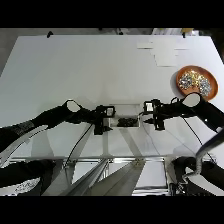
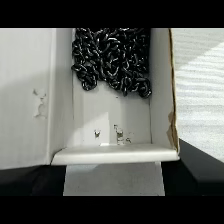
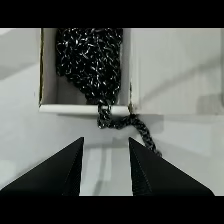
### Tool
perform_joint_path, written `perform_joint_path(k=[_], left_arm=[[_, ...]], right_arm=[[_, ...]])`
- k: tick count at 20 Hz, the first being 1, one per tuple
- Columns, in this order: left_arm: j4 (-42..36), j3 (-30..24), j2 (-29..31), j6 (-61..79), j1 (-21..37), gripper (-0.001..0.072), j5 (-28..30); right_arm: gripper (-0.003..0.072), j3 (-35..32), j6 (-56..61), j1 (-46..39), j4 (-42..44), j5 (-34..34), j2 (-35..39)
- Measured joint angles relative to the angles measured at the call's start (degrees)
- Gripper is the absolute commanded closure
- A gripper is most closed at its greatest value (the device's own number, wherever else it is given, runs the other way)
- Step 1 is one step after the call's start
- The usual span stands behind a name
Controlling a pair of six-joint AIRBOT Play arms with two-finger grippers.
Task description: Fold the box and place the chain.
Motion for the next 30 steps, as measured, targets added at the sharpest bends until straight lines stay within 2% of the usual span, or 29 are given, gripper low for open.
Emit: perform_joint_path(k=[5,9,13,18,21,27,30], left_arm=[[0.0,0.0,0.0,0.0,0.0,0.0499,0.0],[0.0,0.0,0.0,0.0,0.0,0.0499,0.0],[0.0,0.0,0.0,0.0,0.0,0.0499,0.0],[0.0,0.0,0.0,0.0,0.0,0.0499,-0.1],[0.0,0.0,0.0,0.0,0.0,0.0499,0.0],[0.0,0.0,0.0,0.0,0.0,0.0499,0.0],[0.0,0.0,0.0,0.0,0.0,0.0499,0.0]], right_arm=[[0.0365,-0.5,-2.0,0.6,2.1,-1.3,-2.5],[0.0427,-0.5,-2.4,0.7,4.5,-1.4,-4.4],[0.0670,-0.5,-2.6,0.7,5.7,-1.3,-4.9],[0.0669,-0.5,-1.9,0.7,5.4,0.2,-4.7],[0.0669,-0.5,3.0,0.8,2.3,0.7,-3.0],[0.0669,-0.4,23.5,0.7,-9.2,1.0,4.0],[0.0670,2.1,35.0,0.7,-13.0,2.5,8.5]])
